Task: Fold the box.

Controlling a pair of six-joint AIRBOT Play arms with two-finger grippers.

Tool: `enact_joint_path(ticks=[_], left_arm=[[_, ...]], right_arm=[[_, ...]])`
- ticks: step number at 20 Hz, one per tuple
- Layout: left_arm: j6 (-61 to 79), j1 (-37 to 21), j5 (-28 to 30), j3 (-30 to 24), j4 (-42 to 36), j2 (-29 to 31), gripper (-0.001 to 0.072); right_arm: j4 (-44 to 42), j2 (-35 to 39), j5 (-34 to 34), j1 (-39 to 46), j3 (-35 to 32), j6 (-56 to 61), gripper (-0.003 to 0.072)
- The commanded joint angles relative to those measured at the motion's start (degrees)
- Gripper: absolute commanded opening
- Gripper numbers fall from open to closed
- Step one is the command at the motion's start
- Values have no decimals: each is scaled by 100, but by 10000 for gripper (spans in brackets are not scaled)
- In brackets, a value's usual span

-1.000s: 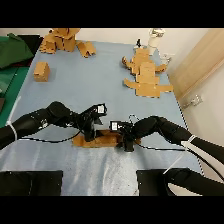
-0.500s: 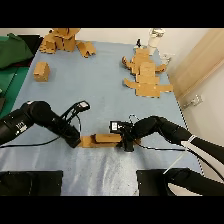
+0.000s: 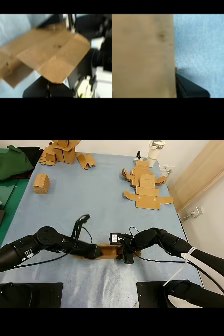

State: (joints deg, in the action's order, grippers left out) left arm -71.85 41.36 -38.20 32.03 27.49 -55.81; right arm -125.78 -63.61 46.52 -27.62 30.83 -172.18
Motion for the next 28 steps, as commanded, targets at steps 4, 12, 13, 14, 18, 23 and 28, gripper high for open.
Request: enact_joint_path(ticks=[4,12,13,14,18,23,28], left_arm=[[315,79,2229,-44,-435,-94,11],[658,66,2234,39,-404,-1084,11],[658,66,2201,79,-358,-1165,10],[660,66,2166,131,-319,-1241,11],[671,-9,1786,382,48,-1508,10],[442,-437,1202,435,754,-1569,10],[673,-503,951,551,789,-1569,10]], right_arm=[[-2,0,2,-2,4,2,509],[-2,0,2,-2,4,2,509],[-2,0,2,-2,4,2,509],[-4,0,2,-2,4,2,509],[-2,0,0,-2,4,2,508],[-2,0,0,-2,4,4,509],[-2,0,-57,0,4,2,509]])
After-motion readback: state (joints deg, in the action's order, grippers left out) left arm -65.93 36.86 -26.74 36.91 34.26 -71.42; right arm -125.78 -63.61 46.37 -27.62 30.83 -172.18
